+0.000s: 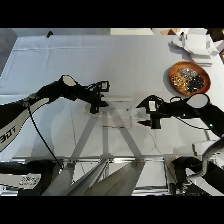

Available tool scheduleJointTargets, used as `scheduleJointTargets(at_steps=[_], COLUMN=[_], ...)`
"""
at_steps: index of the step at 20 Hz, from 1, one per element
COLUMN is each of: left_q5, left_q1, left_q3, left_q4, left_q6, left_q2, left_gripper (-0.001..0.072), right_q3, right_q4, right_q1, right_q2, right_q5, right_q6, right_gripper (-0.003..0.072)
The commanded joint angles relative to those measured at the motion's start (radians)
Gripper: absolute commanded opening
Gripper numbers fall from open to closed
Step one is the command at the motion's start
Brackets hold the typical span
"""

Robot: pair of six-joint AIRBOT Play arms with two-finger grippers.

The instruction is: Fold the box and place the chain.

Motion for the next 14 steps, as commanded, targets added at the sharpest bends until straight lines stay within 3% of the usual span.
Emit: scheduleJointTargets(at_steps=[1,8,14], left_q5=[0.000,0.000,0.000], left_q1=[-0.001,-0.001,-0.001], left_q3=[0.000,0.000,0.000], left_q4=[0.000,0.000,0.000], left_q6=[0.000,0.000,0.000], left_q2=[0.000,0.000,0.000], left_gripper=[0.0008,0.0008,0.0008], right_q3=[-0.064,-0.137,-0.146], right_q4=[0.067,0.081,0.126], right_q1=[0.001,0.064,0.076], right_q2=[-0.041,-0.074,-0.074], right_q5=[-0.090,-0.251,-0.265], right_q6=[-0.088,-0.087,-0.087], right_gripper=[0.0699,0.0704,0.0704])
